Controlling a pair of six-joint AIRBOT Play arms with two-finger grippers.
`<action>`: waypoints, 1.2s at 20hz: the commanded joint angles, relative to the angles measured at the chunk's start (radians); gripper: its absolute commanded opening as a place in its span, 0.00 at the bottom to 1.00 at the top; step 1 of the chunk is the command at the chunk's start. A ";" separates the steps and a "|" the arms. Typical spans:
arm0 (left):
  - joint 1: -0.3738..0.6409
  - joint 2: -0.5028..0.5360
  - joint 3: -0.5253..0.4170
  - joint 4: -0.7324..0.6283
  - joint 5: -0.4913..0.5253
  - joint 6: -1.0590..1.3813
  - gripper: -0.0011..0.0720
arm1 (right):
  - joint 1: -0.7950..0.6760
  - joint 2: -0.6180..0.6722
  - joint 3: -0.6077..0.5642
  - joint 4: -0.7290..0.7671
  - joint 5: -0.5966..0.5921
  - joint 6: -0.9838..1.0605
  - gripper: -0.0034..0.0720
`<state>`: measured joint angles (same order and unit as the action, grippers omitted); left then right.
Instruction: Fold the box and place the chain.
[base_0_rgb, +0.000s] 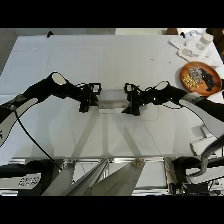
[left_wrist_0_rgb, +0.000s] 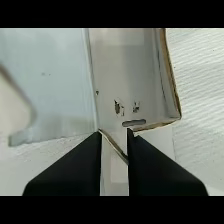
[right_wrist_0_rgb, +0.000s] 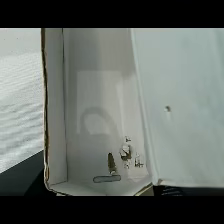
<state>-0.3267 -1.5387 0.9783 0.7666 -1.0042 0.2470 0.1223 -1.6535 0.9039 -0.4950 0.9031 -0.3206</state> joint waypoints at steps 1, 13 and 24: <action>0.003 -0.001 0.000 -0.006 0.007 0.000 0.38 | 0.001 0.000 -0.001 0.002 -0.002 0.001 0.63; 0.003 -0.001 0.000 -0.006 0.047 0.000 0.58 | 0.001 -0.001 -0.001 0.002 -0.002 0.001 0.63; 0.003 0.000 0.000 0.079 0.003 0.000 0.53 | 0.001 -0.001 0.000 0.002 -0.002 0.001 0.63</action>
<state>-0.3248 -1.5394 0.9779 0.8310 -0.9821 0.2478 0.1226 -1.6539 0.9035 -0.4931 0.9009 -0.3218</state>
